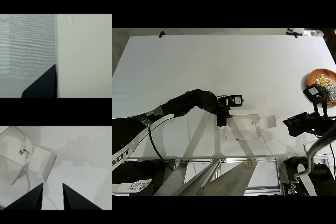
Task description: Fold the box and place the chain.
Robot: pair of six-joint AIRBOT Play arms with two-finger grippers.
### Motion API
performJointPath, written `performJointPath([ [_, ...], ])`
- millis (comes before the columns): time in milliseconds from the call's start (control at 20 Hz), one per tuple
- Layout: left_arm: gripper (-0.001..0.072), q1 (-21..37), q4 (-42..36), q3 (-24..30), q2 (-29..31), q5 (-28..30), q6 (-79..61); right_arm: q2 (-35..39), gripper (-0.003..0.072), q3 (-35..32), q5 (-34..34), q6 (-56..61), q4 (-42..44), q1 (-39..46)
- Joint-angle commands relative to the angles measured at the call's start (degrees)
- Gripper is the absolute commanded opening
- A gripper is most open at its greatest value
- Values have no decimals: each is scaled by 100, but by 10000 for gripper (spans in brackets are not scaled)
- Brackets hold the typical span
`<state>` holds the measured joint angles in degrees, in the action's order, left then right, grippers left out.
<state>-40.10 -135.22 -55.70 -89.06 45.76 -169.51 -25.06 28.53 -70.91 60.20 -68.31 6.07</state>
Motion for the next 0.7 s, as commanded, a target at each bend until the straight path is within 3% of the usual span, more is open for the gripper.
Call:
performJointPath([
  [0, 13, -2, 22, 4, -4, 9, 0, 4, 280, 2, -7, -2, 2, 2],
  [650, 12, 0, 24, 4, -4, -138, 2, 4, 280, 2, -11, -4, 0, 2],
])
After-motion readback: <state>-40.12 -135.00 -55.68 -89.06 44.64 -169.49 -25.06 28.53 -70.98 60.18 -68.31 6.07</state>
